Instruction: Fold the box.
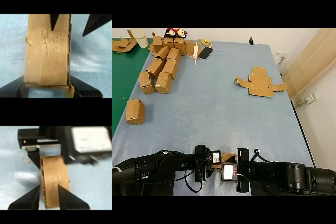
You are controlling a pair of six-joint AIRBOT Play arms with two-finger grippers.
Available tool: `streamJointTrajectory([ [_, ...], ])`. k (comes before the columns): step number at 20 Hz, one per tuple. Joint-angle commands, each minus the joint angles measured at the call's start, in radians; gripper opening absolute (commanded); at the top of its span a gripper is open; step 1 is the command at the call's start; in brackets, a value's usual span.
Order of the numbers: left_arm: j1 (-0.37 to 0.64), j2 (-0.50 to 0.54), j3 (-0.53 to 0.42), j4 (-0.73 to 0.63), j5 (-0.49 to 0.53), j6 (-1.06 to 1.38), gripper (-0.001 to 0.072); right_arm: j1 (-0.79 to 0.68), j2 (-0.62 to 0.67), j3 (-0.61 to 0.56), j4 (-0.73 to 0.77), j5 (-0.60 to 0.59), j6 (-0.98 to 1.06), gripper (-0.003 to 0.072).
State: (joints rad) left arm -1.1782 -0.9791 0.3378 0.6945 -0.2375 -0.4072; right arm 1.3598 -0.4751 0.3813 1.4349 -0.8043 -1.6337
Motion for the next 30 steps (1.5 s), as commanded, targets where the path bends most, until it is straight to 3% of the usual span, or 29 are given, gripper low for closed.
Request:
streamJointTrajectory([
  [1,0.0,0.0,0.0,0.0,0.002,0.0,0.0484,-0.013,0.084,0.002,-0.005,-0.119,0.267,0.0351],
  [2,0.0,0.0,0.0,0.0,0.002,0.0,0.0484,-0.023,0.109,0.002,-0.014,-0.157,0.4,0.0268],
  [3,0.0,0.0,0.0,0.0,0.002,0.0,0.0484,-0.031,0.129,0.001,-0.016,-0.187,0.531,0.0064],
  [4,0.0,0.0,0.0,0.0,0.002,0.0,0.0484,-0.036,0.145,-0.005,-0.005,-0.203,0.652,0.0],
  [8,0.0,0.0,0.0,0.0,0.002,0.0,0.0484,-0.046,0.152,-0.062,0.15,-0.179,0.93,-0.0001],
  [11,0.0,0.0,0.0,0.0,0.002,0.0,0.0484,-0.046,0.16,-0.15,0.248,0.031,1.093,-0.0001],
  [15,0.0,0.0,0.0,0.0,0.002,0.0,0.0484,-0.054,0.171,-0.234,0.153,0.355,1.345,-0.0001],
  [19,0.0,0.0,0.0,0.0,0.002,0.0,0.0484,-0.087,0.172,-0.301,-0.01,0.478,1.658,-0.0001],
  [30,0.0,0.0,0.0,0.0,0.002,0.0,0.0484,-0.062,0.173,-0.32,0.005,0.48,1.66,-0.0001],
])
